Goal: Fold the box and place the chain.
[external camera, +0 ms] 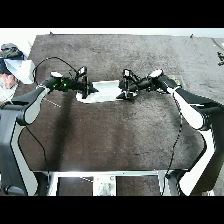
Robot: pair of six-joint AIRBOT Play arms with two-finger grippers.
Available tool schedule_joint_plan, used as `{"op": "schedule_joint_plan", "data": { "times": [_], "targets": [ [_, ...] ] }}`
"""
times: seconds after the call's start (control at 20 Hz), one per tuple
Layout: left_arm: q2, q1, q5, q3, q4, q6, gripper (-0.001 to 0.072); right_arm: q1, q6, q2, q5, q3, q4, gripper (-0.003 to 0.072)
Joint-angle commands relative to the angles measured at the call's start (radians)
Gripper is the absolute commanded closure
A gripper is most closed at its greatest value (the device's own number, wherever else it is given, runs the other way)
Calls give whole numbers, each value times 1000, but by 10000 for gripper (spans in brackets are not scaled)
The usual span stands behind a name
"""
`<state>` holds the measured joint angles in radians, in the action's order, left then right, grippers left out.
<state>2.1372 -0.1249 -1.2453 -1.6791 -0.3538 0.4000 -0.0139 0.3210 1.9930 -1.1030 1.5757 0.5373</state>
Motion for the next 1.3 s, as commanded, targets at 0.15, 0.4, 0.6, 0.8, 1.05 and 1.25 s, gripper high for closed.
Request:
{"op": "schedule_joint_plan", "data": {
  "times": [0.15,0.4,0.6,0.8,1.05,1.25],
  "targets": [
    [0,0,0,0,0,-3,698,2,-80,105,-108,135,0,91],
    [0,0,0,0,0,-3,698,17,-87,135,-131,184,47,91],
    [0,0,0,0,0,-3,698,18,-87,145,-132,184,53,97],
    [0,0,0,0,0,-3,698,23,-86,145,-129,184,88,98],
    [0,0,0,0,0,-3,697,24,-86,145,-128,184,88,142],
    [0,0,0,0,0,-3,697,24,-85,145,-128,184,88,204]
  ]
}}
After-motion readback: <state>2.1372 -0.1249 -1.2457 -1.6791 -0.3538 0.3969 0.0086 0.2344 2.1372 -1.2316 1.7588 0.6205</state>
